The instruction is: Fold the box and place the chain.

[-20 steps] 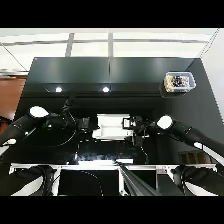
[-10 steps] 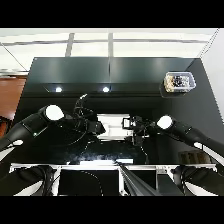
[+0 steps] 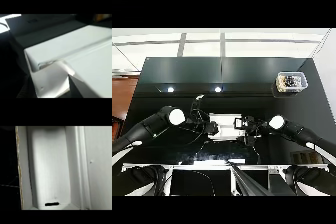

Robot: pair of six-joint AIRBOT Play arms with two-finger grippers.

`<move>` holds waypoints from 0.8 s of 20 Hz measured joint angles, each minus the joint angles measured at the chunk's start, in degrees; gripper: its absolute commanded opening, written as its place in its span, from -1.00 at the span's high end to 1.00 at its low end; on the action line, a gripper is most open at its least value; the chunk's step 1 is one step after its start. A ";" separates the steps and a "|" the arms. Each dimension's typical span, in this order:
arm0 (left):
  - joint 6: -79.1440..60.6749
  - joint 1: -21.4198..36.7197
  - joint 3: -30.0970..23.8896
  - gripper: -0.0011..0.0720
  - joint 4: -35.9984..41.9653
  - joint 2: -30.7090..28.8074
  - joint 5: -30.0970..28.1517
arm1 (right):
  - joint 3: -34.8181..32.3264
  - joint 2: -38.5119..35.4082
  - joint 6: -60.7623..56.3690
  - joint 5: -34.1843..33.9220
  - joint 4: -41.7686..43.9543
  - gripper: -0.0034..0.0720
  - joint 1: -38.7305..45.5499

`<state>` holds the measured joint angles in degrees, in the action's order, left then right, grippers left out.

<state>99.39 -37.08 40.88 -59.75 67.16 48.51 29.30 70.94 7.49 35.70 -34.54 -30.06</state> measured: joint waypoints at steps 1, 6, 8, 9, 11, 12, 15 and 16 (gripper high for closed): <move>1.38 -0.68 0.48 -0.48 -1.14 0.63 -0.35 | 0.00 0.00 0.00 0.00 0.00 -0.19 0.00; 6.40 -3.19 3.13 -0.48 -5.49 3.93 0.61 | 0.00 0.00 0.00 0.00 0.00 -0.19 0.00; 10.29 -4.31 4.44 -0.48 -9.22 4.70 3.06 | 0.00 0.00 0.00 0.00 -0.02 -0.19 0.00; 12.57 -5.07 5.27 -0.48 -11.63 4.96 4.35 | 0.00 0.00 0.00 0.00 0.00 -0.19 0.00; 16.94 -6.84 6.95 -0.48 -16.28 5.53 7.30 | 0.00 0.00 0.00 0.00 -0.02 -0.19 0.00; 19.02 -7.82 7.87 -0.48 -18.51 6.01 8.72 | 0.00 0.00 0.00 0.00 0.00 -0.19 0.00; 24.02 -10.69 10.51 -0.48 -22.95 8.11 12.24 | 0.00 0.00 0.00 0.00 0.00 -0.19 0.00; 25.99 -11.54 11.13 -0.43 -24.15 8.79 12.76 | 0.00 0.00 0.00 0.00 -0.02 -0.19 0.00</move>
<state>125.38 -48.62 52.01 -83.90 75.94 61.28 29.30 70.94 7.49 35.70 -34.57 -30.06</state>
